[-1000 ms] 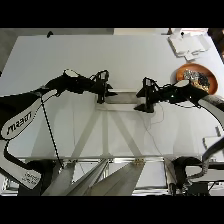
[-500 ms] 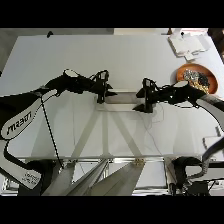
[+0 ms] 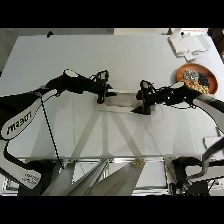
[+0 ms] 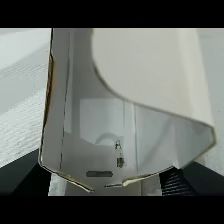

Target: Fold the box and place the chain.

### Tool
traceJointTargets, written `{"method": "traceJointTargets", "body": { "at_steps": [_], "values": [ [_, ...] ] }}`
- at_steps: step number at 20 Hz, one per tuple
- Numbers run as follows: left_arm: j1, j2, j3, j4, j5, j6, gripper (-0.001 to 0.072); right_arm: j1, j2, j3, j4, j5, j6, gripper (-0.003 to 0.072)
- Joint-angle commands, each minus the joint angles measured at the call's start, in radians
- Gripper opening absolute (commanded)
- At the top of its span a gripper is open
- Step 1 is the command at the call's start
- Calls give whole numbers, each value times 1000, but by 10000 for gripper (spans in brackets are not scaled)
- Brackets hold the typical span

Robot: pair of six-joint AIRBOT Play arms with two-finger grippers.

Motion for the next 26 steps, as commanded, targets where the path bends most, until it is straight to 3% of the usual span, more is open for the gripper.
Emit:
{"method": "traceJointTargets", "body": {
  "at_steps": [1,13,21,26],
  "values": [
    [0,-1,0,-1,5,0,16,8,-11,0,-7,-18,16,667],
    [0,-1,0,-1,5,0,16,8,-11,0,-7,-18,19,667],
    [0,-1,0,-1,5,0,16,8,-11,0,-6,97,19,667],
    [1,-1,0,-1,5,0,16,8,-11,0,-6,106,19,666]
  ]
}}
